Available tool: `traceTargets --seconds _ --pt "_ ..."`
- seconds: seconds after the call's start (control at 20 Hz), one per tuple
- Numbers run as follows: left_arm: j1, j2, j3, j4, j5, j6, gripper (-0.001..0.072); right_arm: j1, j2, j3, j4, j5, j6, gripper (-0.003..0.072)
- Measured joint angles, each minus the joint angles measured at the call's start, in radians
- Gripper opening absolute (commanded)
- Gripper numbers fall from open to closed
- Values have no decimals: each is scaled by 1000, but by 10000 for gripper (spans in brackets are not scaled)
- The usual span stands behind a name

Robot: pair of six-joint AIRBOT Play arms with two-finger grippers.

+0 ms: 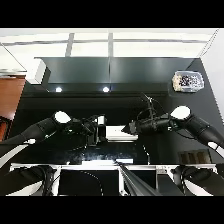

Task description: Fold the box and place the chain.

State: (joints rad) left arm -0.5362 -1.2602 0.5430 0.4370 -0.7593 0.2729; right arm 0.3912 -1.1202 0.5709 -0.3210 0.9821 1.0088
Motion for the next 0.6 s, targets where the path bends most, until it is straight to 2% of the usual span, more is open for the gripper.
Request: traceTargets --seconds 0.35,0.6 --pt "0 0 0 1 0 0 402 3 -96 -9 25 -16 27 11" --pt "0 0 0 1 0 0 402 3 -124 -10 -15 -22 33 11"
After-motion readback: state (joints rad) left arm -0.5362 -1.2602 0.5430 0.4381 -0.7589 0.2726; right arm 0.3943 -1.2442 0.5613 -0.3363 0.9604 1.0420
